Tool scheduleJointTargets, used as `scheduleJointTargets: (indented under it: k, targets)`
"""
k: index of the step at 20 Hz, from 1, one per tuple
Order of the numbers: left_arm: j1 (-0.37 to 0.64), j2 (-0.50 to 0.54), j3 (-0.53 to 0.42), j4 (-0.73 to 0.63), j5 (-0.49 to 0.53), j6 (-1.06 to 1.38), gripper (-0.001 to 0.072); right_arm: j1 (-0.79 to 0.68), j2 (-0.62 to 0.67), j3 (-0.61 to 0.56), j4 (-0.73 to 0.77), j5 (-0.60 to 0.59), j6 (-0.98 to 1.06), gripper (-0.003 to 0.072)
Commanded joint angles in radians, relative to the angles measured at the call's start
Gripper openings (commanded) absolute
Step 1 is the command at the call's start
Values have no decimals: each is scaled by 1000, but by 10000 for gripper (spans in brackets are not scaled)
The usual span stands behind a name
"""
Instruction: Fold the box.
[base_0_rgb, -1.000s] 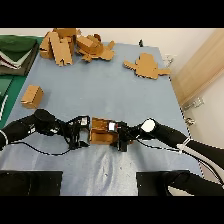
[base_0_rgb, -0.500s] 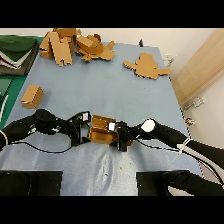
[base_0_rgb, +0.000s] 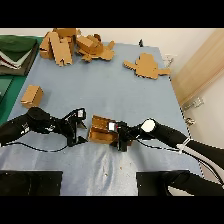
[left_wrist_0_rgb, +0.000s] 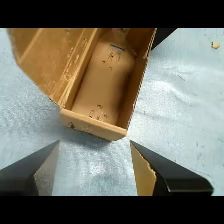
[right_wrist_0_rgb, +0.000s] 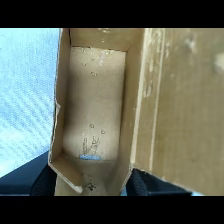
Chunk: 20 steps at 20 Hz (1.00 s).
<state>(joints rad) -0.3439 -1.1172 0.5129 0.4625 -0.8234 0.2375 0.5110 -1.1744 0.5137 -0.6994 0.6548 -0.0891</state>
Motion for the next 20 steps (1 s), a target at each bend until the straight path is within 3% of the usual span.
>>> scheduleJointTargets:
  k: [1,10,18,19,20]
  targets:
    - [0,-8,-1,2,-54,75,693,0,0,0,1,-8,1,515]
    - [3,-14,-1,14,-39,76,692,0,-1,0,-14,-3,-96,513]
    - [19,-14,-1,66,16,32,692,0,0,29,-74,71,-96,491]
    - [19,-14,-1,66,14,32,692,0,-1,29,-101,71,-95,424]
    - [19,-14,-1,66,12,35,692,0,-2,29,-109,71,-94,300]
